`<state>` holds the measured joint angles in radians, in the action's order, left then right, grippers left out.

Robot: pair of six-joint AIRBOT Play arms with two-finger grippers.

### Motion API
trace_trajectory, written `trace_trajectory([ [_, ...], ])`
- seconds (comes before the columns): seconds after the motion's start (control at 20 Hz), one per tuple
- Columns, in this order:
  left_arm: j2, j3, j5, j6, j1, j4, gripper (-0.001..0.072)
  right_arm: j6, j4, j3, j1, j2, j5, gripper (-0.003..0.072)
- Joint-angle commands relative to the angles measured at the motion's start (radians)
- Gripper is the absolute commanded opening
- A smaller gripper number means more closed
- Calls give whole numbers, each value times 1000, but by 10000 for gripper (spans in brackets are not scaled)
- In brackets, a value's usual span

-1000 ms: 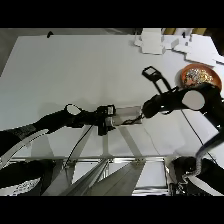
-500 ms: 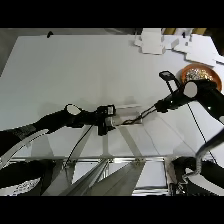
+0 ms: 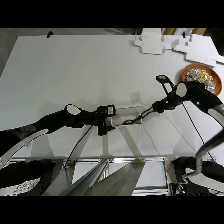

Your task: Fold the box and place the chain.

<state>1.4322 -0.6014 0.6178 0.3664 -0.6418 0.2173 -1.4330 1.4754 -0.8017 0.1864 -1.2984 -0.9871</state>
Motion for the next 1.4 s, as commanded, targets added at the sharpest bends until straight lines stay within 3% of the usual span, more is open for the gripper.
trace_trajectory([
  [0.0, 0, 0, 0, 0, 0, 0, 170, -11, 21, 1, 0, -20, 35, 340],
  [0.15, 0, 0, 0, 0, 0, 0, 170, -11, 20, 1, 0, -40, 34, 335],
  [0.4, 0, 0, 0, 0, 0, 0, 170, -10, 20, 1, 0, -48, 36, 37],
  [0.45, 0, 0, 0, 0, 0, 0, 170, -6, 20, 1, 0, -46, 36, 33],
  [0.55, 0, 0, 0, 0, 0, 0, 170, -6, 20, 1, 0, -36, 36, 38],
  [0.7, 0, 0, 0, 0, 0, 0, 170, -7, 16, 1, 0, 5, 39, 227],
  [0.9, 0, 0, 0, 0, 0, 0, 170, -50, 16, 1, 0, 21, 65, 232],
  [1.05, 0, 0, 0, 0, 0, 0, 170, -56, 16, 1, 0, -10, 55, 298],
  [1.35, 0, 0, 0, 0, 0, 0, 170, -63, 16, 1, 0, -49, 44, 298],
])
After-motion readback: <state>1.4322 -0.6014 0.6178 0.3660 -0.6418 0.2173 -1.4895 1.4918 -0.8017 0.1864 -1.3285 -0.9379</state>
